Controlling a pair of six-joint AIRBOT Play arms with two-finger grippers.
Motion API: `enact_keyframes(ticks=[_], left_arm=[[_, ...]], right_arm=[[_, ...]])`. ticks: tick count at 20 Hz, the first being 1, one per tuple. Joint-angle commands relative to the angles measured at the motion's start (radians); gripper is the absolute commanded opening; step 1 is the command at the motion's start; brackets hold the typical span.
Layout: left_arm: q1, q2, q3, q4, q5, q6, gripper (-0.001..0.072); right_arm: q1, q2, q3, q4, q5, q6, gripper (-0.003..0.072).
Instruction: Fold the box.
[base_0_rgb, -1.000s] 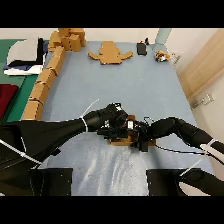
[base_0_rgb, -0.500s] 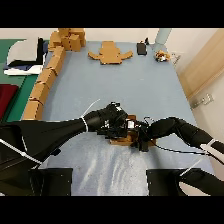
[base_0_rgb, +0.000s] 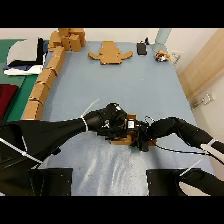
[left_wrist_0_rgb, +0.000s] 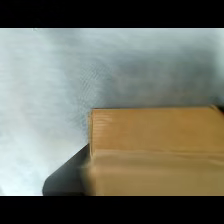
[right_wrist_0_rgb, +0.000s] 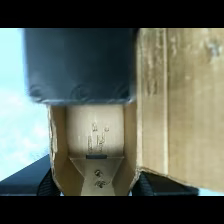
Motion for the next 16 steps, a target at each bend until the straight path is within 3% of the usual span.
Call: enact_keyframes(ticks=[1,5,7,16], left_arm=[[-0.002,0.0,0.0,-0.008,0.01,0.002,0.0015],[-0.002,0.0,0.0,-0.01,0.009,0.003,0.0028],[-0.002,0.0,0.0,-0.011,0.008,0.0,0.0488],[0.045,0.008,0.025,-0.103,-0.062,0.013,0.0504]], right_arm=[[0.001,0.0,0.0,0.001,-0.001,-0.001,0.0498],[0.001,0.0,0.0,0.001,-0.001,-0.001,0.0499],[0.001,0.0,0.0,0.001,-0.001,-0.001,0.0498],[0.001,0.0,0.0,0.001,-0.001,-0.001,0.0499]])
